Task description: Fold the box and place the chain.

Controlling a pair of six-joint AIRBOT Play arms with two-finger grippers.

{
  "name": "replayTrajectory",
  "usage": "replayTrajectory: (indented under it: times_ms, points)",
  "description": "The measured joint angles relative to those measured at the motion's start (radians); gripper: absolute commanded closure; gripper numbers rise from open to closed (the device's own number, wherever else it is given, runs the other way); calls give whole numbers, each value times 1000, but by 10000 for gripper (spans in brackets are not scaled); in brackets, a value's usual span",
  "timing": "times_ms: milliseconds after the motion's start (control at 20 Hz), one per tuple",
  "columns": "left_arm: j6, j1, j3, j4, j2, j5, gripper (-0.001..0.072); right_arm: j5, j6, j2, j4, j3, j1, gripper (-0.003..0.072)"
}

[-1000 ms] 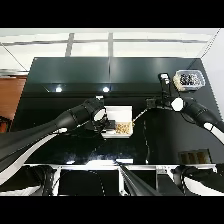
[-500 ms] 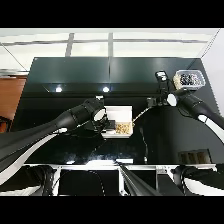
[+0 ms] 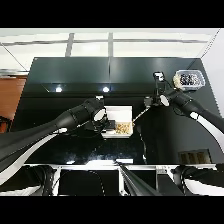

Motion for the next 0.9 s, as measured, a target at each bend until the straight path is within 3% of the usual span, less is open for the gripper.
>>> replayTrajectory:
  times_ms: [100, 150, 200, 900]
  points:
    - [0, 0, 0, 0, 0, 0, 679, 5, 9, -1, 13, 0, 1, -26]
    - [0, 0, 0, 0, 0, 0, 680, 8, 11, -2, 17, 0, 1, 101]
    - [0, 0, 0, 0, 0, 0, 679, 11, 14, -2, 21, 0, 1, 148]
    - [0, 0, 0, -1, 0, -2, 679, 68, 7, -3, 89, 2, -39, 149]
